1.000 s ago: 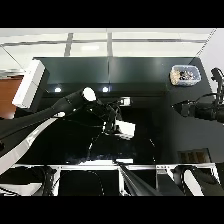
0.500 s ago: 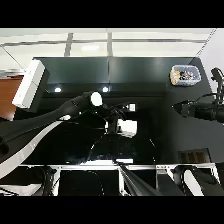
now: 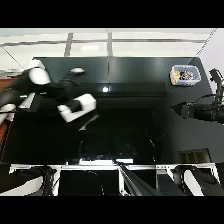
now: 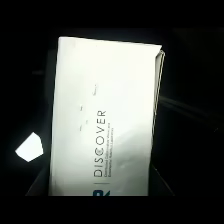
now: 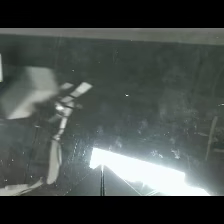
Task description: Fold the box and place the chain.
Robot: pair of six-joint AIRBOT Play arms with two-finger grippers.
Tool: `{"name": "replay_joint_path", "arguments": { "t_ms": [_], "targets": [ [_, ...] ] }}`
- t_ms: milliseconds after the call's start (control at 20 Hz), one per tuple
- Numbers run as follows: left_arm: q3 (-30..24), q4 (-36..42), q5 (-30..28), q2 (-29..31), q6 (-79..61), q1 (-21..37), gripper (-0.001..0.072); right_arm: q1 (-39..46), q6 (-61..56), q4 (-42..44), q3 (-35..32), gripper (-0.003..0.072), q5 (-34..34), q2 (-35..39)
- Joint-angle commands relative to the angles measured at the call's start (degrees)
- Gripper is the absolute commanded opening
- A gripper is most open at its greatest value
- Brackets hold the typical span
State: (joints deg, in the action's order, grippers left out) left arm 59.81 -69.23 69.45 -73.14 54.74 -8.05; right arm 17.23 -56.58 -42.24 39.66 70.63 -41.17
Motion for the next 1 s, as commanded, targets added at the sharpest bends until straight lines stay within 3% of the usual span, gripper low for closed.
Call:
{"name": "replay_joint_path", "arguments": {
  "t_ms": [0,100,200,350,500,650,800,950],
  "targets": [
    [-9.11,-6.64,6.75,8.87,7.04,19.82,0.0329,0.00,-0.02,0.02,-0.09,0.0013,0.09,0.04],
    [-13.33,-11.63,7.32,12.11,7.30,30.47,0.0329,0.00,-0.02,0.04,-0.09,0.0013,-0.37,0.04],
    [-13.81,-12.81,5.53,13.05,10.99,39.47,0.0330,0.00,-0.04,0.15,-0.09,0.0012,-1.44,0.02],
    [-11.91,-18.25,4.70,13.03,11.30,46.31,0.0330,0.00,-0.09,0.20,-0.09,0.0013,-3.52,-0.09],
    [-11.76,-20.06,-3.67,12.92,11.56,51.82,0.0331,0.00,-1.77,0.17,-0.09,0.0012,-3.65,-0.09],
    [-11.78,-11.43,-10.73,12.33,2.73,53.40,0.0332,0.00,-2.19,0.17,-0.09,0.0012,-3.82,-0.09],
    [-11.78,-2.95,-11.78,10.58,-10.82,53.07,0.0332,0.00,-2.45,0.17,-0.09,0.0012,-3.91,-0.09],
    [-11.76,-1.81,-14.32,7.93,-13.88,52.54,0.0333,-0.70,-4.59,0.17,-0.09,0.0012,-3.63,-0.09]
  ]
}}
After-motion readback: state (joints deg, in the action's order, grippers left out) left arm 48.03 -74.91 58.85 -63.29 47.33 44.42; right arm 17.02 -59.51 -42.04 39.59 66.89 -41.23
